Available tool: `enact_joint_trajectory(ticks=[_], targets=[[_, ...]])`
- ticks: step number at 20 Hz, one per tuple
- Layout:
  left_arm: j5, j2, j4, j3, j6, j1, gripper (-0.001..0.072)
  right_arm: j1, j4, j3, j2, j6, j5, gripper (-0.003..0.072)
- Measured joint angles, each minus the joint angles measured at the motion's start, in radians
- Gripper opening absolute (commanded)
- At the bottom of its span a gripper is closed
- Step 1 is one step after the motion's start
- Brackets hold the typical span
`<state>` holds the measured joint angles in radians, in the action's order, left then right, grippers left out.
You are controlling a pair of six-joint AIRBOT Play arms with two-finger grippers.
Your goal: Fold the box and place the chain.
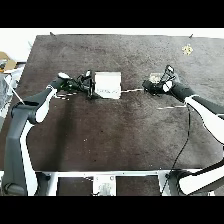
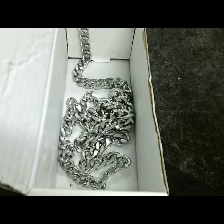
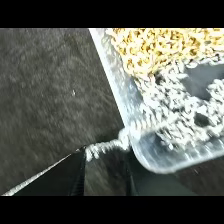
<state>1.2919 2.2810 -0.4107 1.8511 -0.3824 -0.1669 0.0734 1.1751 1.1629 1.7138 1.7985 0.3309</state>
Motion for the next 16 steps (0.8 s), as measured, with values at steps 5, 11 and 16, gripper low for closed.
enact_joint_trajectory(ticks=[5,11,16], targets=[[0.000,0.000,0.000,0.000,0.000,0.000,0.0129,0.012,-0.053,0.000,0.011,0.001,-0.057,0.0000],[0.000,0.000,0.000,0.000,0.000,0.000,0.0130,0.123,-0.066,0.000,-0.159,-0.091,-0.054,0.0000],[0.000,0.000,0.000,0.000,0.000,0.000,0.0130,0.277,-0.052,0.019,-0.347,-0.159,-0.113,0.0000]])
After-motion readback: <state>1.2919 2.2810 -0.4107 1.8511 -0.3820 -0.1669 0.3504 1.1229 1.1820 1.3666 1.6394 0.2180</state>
